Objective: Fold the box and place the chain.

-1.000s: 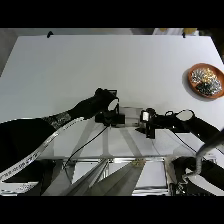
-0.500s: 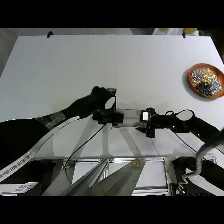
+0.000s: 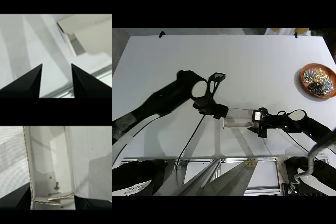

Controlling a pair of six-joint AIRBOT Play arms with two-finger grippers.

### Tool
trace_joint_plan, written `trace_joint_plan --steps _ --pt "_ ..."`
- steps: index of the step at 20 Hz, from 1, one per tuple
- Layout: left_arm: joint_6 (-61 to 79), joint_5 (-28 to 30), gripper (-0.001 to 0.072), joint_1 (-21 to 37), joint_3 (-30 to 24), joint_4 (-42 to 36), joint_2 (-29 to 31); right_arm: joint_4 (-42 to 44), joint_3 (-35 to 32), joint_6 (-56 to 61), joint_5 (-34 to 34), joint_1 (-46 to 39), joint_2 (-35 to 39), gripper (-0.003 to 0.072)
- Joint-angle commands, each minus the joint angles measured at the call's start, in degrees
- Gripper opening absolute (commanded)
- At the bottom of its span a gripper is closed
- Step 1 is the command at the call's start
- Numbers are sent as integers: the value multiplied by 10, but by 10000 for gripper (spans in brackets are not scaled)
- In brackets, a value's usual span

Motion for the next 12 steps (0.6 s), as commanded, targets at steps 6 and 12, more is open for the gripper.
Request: trace_joint_plan --steps 6,12 --pt "797 161 575 108 -230 -169 117 0 0 0 1 0 0 424" --pt "1121 273 579 130 -313 -351 31 0 0 0 1 0 0 424"
